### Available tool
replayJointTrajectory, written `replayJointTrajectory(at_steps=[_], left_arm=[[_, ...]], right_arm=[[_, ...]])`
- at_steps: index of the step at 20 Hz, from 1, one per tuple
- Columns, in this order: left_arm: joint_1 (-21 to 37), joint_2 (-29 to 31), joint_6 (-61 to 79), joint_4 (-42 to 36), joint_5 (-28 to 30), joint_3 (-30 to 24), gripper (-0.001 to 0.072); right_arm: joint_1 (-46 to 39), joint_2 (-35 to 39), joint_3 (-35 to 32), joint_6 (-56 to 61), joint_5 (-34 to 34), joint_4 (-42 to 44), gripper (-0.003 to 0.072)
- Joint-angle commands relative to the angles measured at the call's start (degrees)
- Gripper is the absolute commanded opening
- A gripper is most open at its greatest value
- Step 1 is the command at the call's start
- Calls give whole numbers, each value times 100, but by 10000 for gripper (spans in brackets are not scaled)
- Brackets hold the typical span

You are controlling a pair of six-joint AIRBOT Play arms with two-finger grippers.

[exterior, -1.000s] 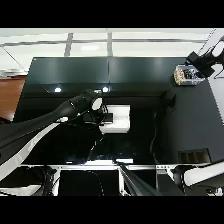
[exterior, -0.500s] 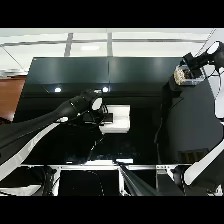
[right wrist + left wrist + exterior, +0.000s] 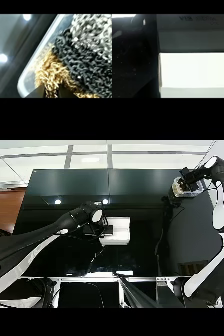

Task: Fold the box and place the chain.

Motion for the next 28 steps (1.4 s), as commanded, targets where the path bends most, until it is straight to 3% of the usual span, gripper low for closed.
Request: replayJointTrajectory(at_steps=[1, 11, 14, 16, 21, 25, 28], left_arm=[[0, 2, 2, 0, -4, 2, 27], [0, 2, 2, -2, -7, 2, 27], [0, 2, 2, -9, -9, 2, 27], [0, 2, 2, -7, -7, 2, 27], [0, 2, 2, -7, 2, 2, 27], [0, 2, 2, -7, -2, 2, 27], [0, 2, 2, -7, -2, 2, 27]], right_arm=[[-72, 369, 11, -800, 96, 39, 13], [-155, 3233, 11, -2643, 247, 37, 13], [-155, 4074, 11, -3010, 568, 83, 13], [-98, 4551, -24, -3388, 1106, 284, 13], [-13, 5713, -518, -3523, 1272, 1108, 13], [542, 6378, -1056, -3602, 2271, 1309, 13], [1091, 6476, -1252, -3668, 3150, 1698, 13]])
